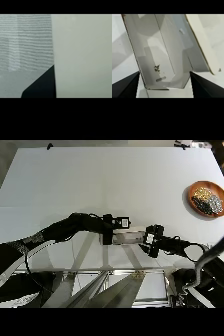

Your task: Fold the box and place the chain.

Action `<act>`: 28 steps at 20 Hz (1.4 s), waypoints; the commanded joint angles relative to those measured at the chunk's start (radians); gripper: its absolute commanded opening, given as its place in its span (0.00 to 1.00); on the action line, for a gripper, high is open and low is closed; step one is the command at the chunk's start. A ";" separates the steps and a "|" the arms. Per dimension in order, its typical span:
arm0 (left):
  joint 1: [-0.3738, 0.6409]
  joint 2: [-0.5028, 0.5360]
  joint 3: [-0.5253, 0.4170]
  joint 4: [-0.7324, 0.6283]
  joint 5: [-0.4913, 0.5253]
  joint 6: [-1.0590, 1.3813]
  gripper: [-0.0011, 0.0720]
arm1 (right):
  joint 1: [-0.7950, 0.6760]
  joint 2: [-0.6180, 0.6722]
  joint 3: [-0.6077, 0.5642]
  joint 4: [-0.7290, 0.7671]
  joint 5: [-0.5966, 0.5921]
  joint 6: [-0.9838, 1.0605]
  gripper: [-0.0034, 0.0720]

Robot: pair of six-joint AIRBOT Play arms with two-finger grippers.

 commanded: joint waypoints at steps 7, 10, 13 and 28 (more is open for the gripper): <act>-0.001 0.000 0.000 0.000 0.000 0.000 0.03 | -0.050 -0.004 0.001 0.084 0.028 -0.113 0.93; -0.001 0.000 0.000 0.000 0.000 0.000 0.03 | -0.050 -0.026 0.001 0.118 0.029 -0.155 0.93; -0.001 0.000 0.000 0.000 0.000 0.000 0.03 | -0.050 -0.042 0.001 0.125 0.029 -0.183 0.93; -0.001 0.000 0.000 0.000 0.000 0.000 0.03 | -0.150 -0.109 0.019 0.261 0.108 -0.401 0.93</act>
